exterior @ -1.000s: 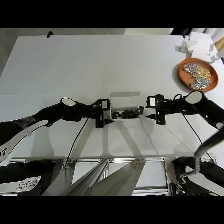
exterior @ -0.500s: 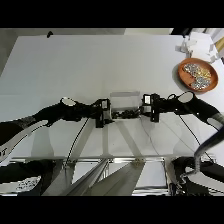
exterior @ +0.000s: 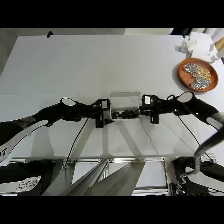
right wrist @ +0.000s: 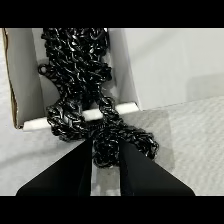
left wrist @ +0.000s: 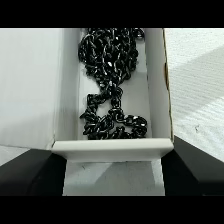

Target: Fold the box and place the chain.

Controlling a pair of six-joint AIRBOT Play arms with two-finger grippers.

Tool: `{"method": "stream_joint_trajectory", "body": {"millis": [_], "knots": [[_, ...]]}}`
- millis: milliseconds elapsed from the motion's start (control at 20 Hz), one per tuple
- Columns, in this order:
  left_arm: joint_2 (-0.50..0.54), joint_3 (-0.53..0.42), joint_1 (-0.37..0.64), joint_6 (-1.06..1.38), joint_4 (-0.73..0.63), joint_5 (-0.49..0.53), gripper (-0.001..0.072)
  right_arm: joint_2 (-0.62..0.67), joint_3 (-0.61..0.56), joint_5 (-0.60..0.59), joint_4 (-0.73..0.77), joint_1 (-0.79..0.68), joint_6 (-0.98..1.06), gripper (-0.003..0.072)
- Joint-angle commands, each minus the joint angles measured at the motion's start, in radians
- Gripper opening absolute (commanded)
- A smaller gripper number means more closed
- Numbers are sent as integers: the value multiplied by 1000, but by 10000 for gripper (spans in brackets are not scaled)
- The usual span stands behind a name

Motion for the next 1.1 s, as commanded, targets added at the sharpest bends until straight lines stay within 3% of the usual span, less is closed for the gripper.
{"method": "stream_joint_trajectory", "body": {"millis": [0,200,300,400,700,850,1050], "knots": [[0,0,0,0,0,0,11,-1,-1,18,-3,1,37,151],[0,0,0,0,0,0,11,-1,0,16,-77,1,47,75],[0,0,0,0,0,0,11,-1,0,16,-97,1,48,100],[0,0,0,0,0,0,11,0,0,10,-96,1,48,208],[0,0,0,0,0,0,11,-1,0,-23,-97,1,65,193],[0,0,0,0,0,0,11,-1,-1,-33,-104,1,93,23],[0,0,0,0,0,0,11,2,0,-33,-103,1,97,11]]}}
